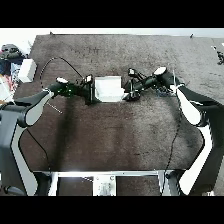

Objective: Fold the box and place the chain.

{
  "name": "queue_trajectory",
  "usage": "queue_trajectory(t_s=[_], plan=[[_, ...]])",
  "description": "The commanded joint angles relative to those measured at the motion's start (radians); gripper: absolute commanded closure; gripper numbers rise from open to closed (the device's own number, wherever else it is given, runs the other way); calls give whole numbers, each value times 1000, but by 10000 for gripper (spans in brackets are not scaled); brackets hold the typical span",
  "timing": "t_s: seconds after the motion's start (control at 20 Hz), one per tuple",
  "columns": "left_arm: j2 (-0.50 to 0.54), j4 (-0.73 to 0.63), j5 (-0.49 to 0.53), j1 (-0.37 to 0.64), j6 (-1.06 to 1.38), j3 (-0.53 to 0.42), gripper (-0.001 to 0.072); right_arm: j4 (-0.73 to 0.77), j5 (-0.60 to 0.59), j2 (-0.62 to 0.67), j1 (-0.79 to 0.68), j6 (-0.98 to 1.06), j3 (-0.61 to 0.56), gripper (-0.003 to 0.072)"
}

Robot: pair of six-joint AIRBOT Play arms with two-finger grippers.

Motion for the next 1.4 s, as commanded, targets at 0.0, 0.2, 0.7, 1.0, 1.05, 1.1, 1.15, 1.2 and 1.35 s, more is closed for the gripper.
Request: queue_trajectory(t_s=[0.0, 0.2, 0.7, 1.0, 1.05, 1.1, 1.15, 1.2, 1.35], plan=[[0, 2, -2, 1, 0, 0, 547, 2, 4, 31, -39, 40, 1, -34], [0, 2, -2, 1, 0, 0, 547, 27, 21, 90, -55, 193, 1, 86], [0, 2, -2, 1, 0, 0, 546, 211, -170, 97, 80, 210, 1, 674], [0, 2, -2, 1, 0, 0, 547, 105, -343, 85, 79, 209, 1, 674], [0, 2, -2, 1, 0, 0, 547, 76, -341, 78, 78, 209, 1, 674], [0, 2, -2, 1, 0, 0, 547, 50, -336, 69, 78, 210, 1, 674], [0, 2, -2, 1, 0, 0, 547, 38, -322, 60, 78, 210, 1, 674], [0, 2, -2, 1, 0, 0, 547, 39, -295, 51, 78, 210, 1, 674], [0, 2, -2, 1, 0, 0, 546, 34, -232, 35, 79, 210, 0, 674]])
